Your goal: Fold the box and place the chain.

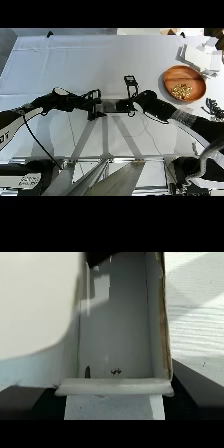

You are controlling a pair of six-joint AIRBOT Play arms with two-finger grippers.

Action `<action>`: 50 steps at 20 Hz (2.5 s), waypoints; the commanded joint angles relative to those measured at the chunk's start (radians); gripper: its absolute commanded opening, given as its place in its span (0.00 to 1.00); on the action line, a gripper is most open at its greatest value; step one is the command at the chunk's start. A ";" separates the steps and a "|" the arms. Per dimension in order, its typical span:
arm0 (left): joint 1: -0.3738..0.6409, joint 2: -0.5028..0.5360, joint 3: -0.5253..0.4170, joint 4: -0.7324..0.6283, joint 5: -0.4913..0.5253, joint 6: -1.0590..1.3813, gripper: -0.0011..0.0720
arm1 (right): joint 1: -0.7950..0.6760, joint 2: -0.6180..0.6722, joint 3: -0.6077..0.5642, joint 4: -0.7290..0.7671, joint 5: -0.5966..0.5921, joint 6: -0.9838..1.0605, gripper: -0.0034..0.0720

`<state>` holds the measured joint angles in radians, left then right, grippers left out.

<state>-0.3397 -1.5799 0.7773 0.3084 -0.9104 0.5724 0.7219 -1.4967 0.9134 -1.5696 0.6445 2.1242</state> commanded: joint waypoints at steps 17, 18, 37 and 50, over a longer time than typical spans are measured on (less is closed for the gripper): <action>-0.001 0.000 0.000 -0.001 0.002 0.000 0.55 | 0.003 0.174 0.000 -0.076 0.225 -0.012 0.90; -0.001 0.000 0.000 -0.001 0.001 0.000 0.55 | 0.003 0.184 0.000 -0.084 0.245 -0.012 0.90; -0.001 0.000 0.000 -0.001 0.001 0.000 0.55 | -0.723 0.481 0.000 -0.204 0.203 -0.290 0.90; -0.001 0.000 0.000 -0.001 0.001 0.000 0.55 | -0.914 0.069 0.125 -0.045 0.202 -0.456 0.90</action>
<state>-0.3408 -1.5803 0.7769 0.3069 -0.9092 0.5720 -0.1841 -1.3434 1.0069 -1.6676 0.8307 1.6798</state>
